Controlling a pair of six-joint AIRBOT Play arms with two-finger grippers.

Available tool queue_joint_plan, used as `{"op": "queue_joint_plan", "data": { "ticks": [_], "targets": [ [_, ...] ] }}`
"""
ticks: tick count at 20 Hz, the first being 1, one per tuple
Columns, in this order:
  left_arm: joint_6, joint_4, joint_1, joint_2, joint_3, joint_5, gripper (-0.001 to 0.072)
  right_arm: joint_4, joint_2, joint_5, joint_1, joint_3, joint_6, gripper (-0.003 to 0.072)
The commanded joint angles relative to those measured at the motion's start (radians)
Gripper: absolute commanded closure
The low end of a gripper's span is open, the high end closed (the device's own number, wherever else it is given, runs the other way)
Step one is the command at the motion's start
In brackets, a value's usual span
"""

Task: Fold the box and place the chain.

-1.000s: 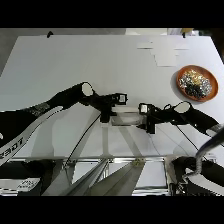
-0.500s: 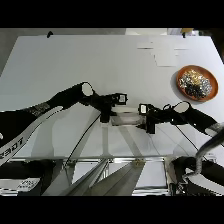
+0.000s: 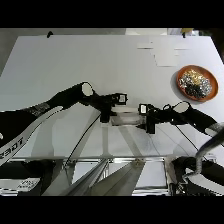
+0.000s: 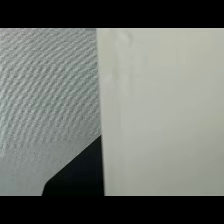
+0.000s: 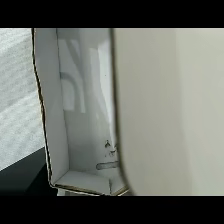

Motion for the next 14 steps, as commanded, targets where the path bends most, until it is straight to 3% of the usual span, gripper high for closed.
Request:
{"op": "queue_joint_plan", "data": {
  "ticks": [1,14],
  "targets": [
    [0.0,0.0,0.0,0.0,0.0,0.0,0.0699,-0.001,-0.001,0.0,0.0,0.0,0.0,0.0349],
    [0.0,0.0,0.0,0.0,0.0,0.005,0.0699,-0.001,-0.001,0.003,0.0,0.0,0.0,0.0349]
  ]
}}
